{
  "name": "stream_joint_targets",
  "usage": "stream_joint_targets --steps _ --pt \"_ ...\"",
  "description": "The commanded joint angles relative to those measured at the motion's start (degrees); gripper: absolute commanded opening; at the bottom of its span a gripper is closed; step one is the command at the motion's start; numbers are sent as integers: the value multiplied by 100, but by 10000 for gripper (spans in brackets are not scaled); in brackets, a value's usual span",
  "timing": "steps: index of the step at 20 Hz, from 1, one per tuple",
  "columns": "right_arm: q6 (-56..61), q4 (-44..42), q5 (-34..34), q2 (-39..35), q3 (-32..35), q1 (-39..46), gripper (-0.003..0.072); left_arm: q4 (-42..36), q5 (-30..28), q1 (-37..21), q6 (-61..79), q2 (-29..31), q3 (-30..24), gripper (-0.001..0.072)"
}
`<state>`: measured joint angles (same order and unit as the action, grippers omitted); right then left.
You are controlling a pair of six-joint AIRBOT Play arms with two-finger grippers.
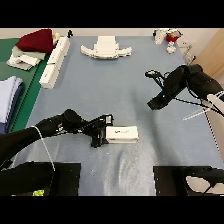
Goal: Fold the box.
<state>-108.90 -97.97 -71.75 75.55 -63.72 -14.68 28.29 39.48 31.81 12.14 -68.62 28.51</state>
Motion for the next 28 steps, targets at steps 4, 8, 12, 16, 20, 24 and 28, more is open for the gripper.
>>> stream_joint_targets --steps 4,8,12,16,20,24,28 --pt "2 7 -28 22 -17 7 7 0 -42 -13 -4 4 7 416" --pt "2 4 -28 22 -17 7 7 487 50 -197 -1178 398 7 416" --pt "2 4 -28 22 -17 7 7 1816 717 -1392 -3342 1554 4 416" --pt "2 7 -28 22 -17 7 7 2951 898 -3303 -4942 2691 4 416" --pt "2 7 -31 22 -17 7 7 3322 660 -5445 -5086 2767 4 416" --pt "2 4 -31 22 -17 7 7 3314 -44 -6677 -4874 2267 33 416" --pt "2 7 -28 22 -17 7 7 3051 -658 -6555 -4638 1582 240 416"
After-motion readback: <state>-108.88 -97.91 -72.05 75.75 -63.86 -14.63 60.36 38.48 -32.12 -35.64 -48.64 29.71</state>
